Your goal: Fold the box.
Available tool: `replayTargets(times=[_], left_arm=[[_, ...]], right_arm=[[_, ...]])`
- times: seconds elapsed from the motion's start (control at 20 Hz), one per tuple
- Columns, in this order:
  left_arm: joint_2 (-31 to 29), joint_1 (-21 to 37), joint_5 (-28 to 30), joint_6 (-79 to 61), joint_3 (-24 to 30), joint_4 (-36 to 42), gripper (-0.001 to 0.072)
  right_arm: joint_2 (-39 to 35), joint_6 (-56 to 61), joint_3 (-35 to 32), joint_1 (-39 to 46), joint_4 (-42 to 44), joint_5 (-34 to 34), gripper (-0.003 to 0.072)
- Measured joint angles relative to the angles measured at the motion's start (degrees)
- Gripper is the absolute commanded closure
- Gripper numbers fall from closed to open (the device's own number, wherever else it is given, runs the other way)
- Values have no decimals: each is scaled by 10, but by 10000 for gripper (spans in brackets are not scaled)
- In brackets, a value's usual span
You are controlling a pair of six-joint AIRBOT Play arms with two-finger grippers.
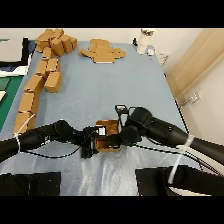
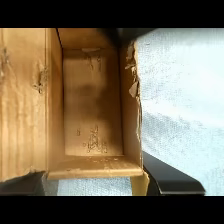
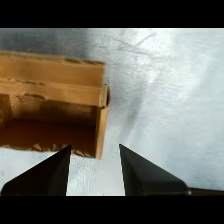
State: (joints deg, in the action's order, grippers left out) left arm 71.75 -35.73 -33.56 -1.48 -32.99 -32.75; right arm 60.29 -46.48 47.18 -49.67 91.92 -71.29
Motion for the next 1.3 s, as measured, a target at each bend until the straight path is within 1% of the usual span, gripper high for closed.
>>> replayTargets(times=[0.05,0.15,0.2,0.3,0.4,0.45,0.5,0.6,0.65,0.75,0.9,1.05,1.15,1.3], left_arm=[[0,0,0,0,0,0,239],[0,0,0,0,0,0,239],[0,0,0,0,0,0,239],[0,0,0,0,0,0,239],[0,0,0,0,0,0,239],[0,0,0,0,0,0,239],[0,0,0,0,0,0,239],[0,0,0,0,0,0,239],[0,0,0,0,0,0,239],[0,0,0,0,0,0,239],[0,0,0,0,0,0,239],[0,0,0,0,0,0,239],[0,0,0,0,0,0,239],[0,0,0,0,0,0,239]], right_arm=[[-17,0,0,7,-2,-7,317],[-50,0,0,34,-17,-30,626],[-62,-7,0,58,-24,-34,682],[-68,-45,0,127,-29,-37,682],[-48,-122,0,217,7,-8,682],[-28,-174,0,262,43,7,682],[0,-236,0,304,97,26,682],[64,-365,0,367,217,40,683],[95,-426,2,386,273,46,682],[155,-543,10,405,380,35,682],[200,-678,19,403,467,6,683],[210,-782,24,382,506,-32,683],[202,-826,25,362,517,-51,682],[180,-861,26,329,516,-60,681]])
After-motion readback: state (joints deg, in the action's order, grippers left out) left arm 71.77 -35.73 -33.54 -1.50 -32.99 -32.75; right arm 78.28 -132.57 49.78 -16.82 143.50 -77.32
